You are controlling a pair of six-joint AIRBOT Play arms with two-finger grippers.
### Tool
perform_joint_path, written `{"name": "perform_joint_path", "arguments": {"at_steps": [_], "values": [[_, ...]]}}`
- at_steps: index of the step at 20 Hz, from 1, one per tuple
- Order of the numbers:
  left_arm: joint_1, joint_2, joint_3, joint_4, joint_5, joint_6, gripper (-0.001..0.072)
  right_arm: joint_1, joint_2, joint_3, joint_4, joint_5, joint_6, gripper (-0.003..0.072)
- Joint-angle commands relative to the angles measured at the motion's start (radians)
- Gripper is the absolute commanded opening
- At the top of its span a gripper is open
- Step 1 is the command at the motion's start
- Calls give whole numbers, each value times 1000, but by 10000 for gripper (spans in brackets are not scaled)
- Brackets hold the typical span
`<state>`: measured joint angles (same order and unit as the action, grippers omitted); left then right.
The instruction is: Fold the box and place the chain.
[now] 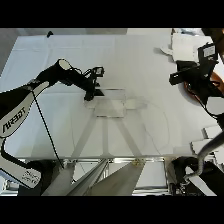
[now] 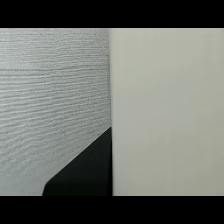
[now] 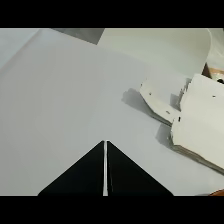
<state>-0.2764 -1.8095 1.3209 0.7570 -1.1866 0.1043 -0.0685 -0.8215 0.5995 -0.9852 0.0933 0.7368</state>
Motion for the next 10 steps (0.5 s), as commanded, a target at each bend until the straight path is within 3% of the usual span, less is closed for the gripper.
{"name": "perform_joint_path", "arguments": {"at_steps": [1, 2, 3, 5, 8, 10], "values": [[0, -1, 0, 0, 1, 0, 14, 1, 20, 1, 40, 180, -1, 154], [0, -1, 0, 0, 0, 0, 14, 1, 33, 1, 40, 255, -1, 345], [0, -1, 0, 0, 1, 0, 14, 1, 46, 1, 40, 318, -2, 431], [0, -1, 0, 0, 1, 0, 14, 1, 77, 1, 42, 449, -38, 441], [0, -1, 0, 0, 1, 0, 14, 1, 135, 1, 57, 642, -187, 630], [0, -1, 0, 0, 1, 0, 14, 1, 180, 1, 101, 743, -286, 695]]}}
